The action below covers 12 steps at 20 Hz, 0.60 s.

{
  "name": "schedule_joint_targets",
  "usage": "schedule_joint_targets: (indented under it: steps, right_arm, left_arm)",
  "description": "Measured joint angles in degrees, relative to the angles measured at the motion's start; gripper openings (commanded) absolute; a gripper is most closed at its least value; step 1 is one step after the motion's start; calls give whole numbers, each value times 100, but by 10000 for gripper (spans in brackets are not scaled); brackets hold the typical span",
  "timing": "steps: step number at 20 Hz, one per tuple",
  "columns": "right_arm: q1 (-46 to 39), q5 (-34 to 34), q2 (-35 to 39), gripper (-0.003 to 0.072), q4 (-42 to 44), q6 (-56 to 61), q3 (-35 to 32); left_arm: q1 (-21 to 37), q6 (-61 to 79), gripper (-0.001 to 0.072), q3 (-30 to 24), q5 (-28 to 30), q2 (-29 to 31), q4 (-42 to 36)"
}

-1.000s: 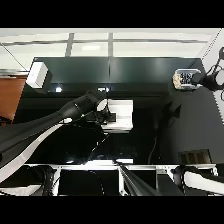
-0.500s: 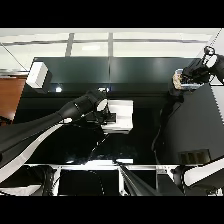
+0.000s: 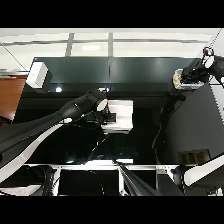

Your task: Fold the box and place the chain.

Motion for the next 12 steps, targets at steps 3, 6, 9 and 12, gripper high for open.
schedule_joint_targets:
  steps: [3,6,9,12]
  right_arm:
    - [-9,352,402,14,-4,-199,127]
    - [-11,595,1113,15,26,-402,173]
    - [-9,723,1967,15,511,-660,197]
    - [9,761,2741,14,1051,-946,199]
  left_arm:
    - [0,-2,27,0,-2,0,0]
    - [0,-2,27,0,0,0,0]
    - [0,-2,27,0,9,0,0]
    - [0,-2,27,0,9,0,0]
